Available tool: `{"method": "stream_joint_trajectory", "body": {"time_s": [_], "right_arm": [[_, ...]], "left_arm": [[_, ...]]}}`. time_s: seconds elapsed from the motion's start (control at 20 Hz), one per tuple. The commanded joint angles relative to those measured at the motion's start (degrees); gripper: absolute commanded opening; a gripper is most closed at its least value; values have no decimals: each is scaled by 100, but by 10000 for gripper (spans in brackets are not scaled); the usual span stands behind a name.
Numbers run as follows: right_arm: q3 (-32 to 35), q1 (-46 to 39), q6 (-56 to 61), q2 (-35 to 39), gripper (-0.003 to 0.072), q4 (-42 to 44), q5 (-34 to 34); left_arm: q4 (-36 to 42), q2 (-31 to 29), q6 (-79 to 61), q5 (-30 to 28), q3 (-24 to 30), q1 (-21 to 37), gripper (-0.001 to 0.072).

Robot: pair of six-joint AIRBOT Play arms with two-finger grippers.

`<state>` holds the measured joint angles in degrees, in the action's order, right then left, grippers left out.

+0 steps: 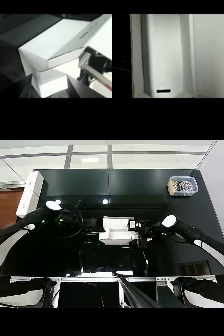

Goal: Fold the box and place the chain.

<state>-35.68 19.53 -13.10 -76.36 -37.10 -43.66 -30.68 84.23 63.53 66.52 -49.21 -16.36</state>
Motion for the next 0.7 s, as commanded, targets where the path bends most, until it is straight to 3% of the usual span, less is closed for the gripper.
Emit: {"method": "stream_joint_trajectory", "body": {"time_s": [0.0,0.3,0.65], "right_arm": [[0,0,2,-2,243,2,-4],[0,0,2,-2,243,0,-2],[0,0,2,-2,243,2,-2]], "left_arm": [[-914,-7,822,20,-466,-350,461],[-1794,-4,1961,63,-1038,-826,404],[-2227,0,2608,-284,-1073,-1198,404]]}}
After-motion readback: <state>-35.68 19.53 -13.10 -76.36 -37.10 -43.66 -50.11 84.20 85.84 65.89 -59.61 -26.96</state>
